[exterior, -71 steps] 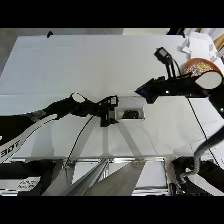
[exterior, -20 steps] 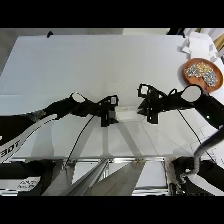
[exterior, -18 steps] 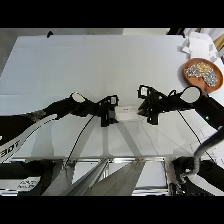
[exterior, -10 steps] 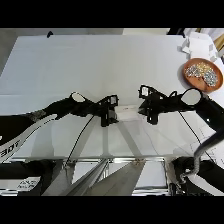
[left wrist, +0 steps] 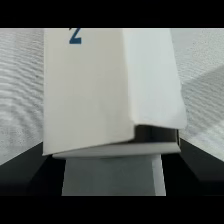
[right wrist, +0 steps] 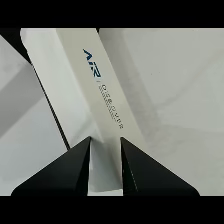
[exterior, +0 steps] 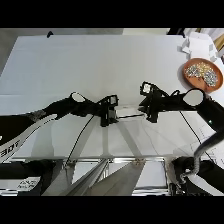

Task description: Fold the box and place the chain.

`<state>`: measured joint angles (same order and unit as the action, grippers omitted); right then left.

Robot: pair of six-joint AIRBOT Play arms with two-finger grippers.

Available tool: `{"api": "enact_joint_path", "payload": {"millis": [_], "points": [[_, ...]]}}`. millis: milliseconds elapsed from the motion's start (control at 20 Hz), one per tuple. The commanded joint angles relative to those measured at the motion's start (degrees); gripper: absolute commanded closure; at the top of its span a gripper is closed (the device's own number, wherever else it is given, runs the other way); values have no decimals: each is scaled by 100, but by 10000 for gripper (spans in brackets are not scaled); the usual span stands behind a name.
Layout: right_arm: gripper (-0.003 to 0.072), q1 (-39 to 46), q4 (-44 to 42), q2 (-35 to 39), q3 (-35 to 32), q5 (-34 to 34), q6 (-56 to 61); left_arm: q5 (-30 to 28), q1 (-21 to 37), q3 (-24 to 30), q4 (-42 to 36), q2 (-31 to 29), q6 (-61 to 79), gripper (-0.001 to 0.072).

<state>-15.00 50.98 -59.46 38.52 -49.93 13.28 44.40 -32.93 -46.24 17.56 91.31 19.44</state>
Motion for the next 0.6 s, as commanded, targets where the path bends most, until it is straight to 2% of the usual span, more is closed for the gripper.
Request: {"api": "enact_joint_path", "payload": {"millis": [0,350,550], "points": [[509,-7,-105,-90,-2,122,17,0,-2,2,2,-2,4,624],[508,-7,-153,-122,-2,111,17,0,-2,2,2,-2,4,624],[508,-7,-170,-122,-2,-306,31,0,-2,2,2,-2,4,624]]}}
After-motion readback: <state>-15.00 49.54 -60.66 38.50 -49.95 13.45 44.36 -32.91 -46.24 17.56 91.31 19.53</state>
